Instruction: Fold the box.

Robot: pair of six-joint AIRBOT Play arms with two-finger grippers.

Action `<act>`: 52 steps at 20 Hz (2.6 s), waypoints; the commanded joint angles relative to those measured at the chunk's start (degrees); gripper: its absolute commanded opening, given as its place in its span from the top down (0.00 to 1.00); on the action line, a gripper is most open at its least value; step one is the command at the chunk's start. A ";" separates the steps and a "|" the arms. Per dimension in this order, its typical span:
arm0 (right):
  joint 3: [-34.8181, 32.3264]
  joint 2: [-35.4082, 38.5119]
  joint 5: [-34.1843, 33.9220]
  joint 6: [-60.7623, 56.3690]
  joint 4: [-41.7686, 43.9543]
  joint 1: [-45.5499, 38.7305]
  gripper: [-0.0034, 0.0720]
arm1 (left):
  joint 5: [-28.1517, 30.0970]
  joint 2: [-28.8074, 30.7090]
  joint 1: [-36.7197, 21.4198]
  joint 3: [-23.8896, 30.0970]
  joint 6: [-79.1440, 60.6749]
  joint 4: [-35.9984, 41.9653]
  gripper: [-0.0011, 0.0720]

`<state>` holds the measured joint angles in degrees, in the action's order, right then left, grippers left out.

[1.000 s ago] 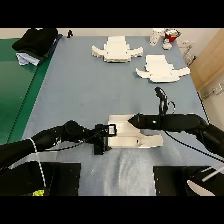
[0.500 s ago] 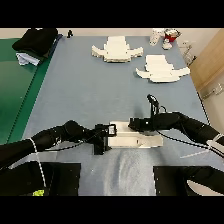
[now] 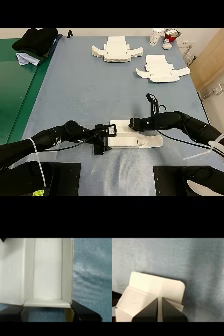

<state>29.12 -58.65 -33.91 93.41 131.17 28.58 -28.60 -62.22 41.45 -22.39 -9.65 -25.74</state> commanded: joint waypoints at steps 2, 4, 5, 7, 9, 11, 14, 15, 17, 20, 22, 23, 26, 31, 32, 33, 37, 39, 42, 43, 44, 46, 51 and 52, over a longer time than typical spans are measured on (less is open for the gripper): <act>1.73 7.65 -3.08 1.22 -9.66 0.07 0.85 | 0.07 0.04 -0.02 0.02 0.02 0.04 0.41; 1.75 12.59 -8.72 5.64 -13.31 0.07 0.85 | 0.07 0.04 -0.02 0.02 0.02 0.04 0.41; 1.75 14.82 -12.70 10.69 -13.55 0.09 0.85 | 0.07 0.04 -0.02 0.02 0.02 0.04 0.41; 1.73 19.15 -23.47 22.67 -13.49 0.52 0.85 | 0.07 0.04 -0.02 0.02 0.02 0.04 0.41; 0.81 22.27 -31.82 27.87 -13.64 0.96 0.70 | 0.07 0.04 -0.02 0.02 0.02 0.04 0.41; -1.66 24.22 -34.47 30.82 -15.54 0.96 0.36 | 0.07 0.04 -0.02 0.02 0.02 0.04 0.41; -5.42 24.70 -30.95 35.30 -21.42 1.18 0.24 | 0.07 0.04 -0.02 0.02 0.02 0.04 0.41; -6.60 24.70 -27.43 37.99 -22.25 1.18 0.12 | 0.07 0.04 -0.02 0.02 0.02 0.04 0.41; -8.50 24.68 -19.78 46.42 -23.30 1.18 0.03 | 0.07 0.04 -0.02 0.02 0.02 0.04 0.41; -9.99 23.96 -12.39 56.30 -22.01 1.18 0.03 | 0.07 0.04 -0.02 0.02 0.02 0.04 0.41; -9.99 22.36 -12.20 58.49 -20.20 1.18 0.04 | 0.07 0.04 -0.02 0.02 0.02 0.04 0.41; -9.99 21.53 -12.02 59.91 -18.49 1.18 0.04 | 0.07 0.04 -0.02 0.02 0.02 0.04 0.41; -9.92 19.98 -11.37 65.83 -15.91 1.18 0.26 | 0.07 0.04 -0.02 0.02 0.02 0.04 0.41; -9.90 19.19 -11.30 70.69 -10.73 1.20 0.75 | 0.07 0.04 -0.02 0.02 0.02 0.04 0.41; -9.90 18.91 -11.21 72.17 -9.01 1.20 0.75 | 0.04 0.04 -0.02 0.02 0.02 0.04 0.41; -9.90 18.53 -11.17 73.37 -7.48 1.20 0.77 | 0.07 0.04 -0.02 0.02 0.02 0.04 0.41; -9.90 15.96 -8.72 74.69 -6.25 3.52 0.84 | 0.07 0.04 -0.02 0.02 0.02 0.04 0.41; -9.92 14.97 -7.17 74.66 -6.25 4.72 0.79 | 0.07 0.04 -0.02 0.02 0.02 0.04 0.41; -9.92 14.58 -6.86 74.66 -6.25 4.76 0.15 | 0.07 0.04 -0.02 0.02 0.02 0.04 0.41; -9.92 14.58 -6.88 74.66 -6.38 4.76 0.14 | 0.07 0.04 -0.02 0.02 0.02 0.04 0.41; -9.92 14.58 -7.10 74.66 -6.49 4.76 0.14 | 0.07 0.04 -0.02 0.02 0.02 0.04 0.41; -9.90 14.67 -7.19 74.53 -6.69 4.76 0.14 | 0.04 0.04 -0.02 0.02 0.02 0.04 0.41; -9.55 17.97 -8.28 60.39 -12.17 4.59 0.43 | 0.04 0.04 -0.02 0.02 0.02 0.04 0.41; -9.20 19.21 -9.62 54.49 -15.47 4.59 0.62 | 0.04 0.04 -0.02 0.02 0.02 0.04 0.41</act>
<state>19.46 -41.69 -42.04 159.85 121.51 33.28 -28.58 -62.17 41.45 -22.39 -9.58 -25.67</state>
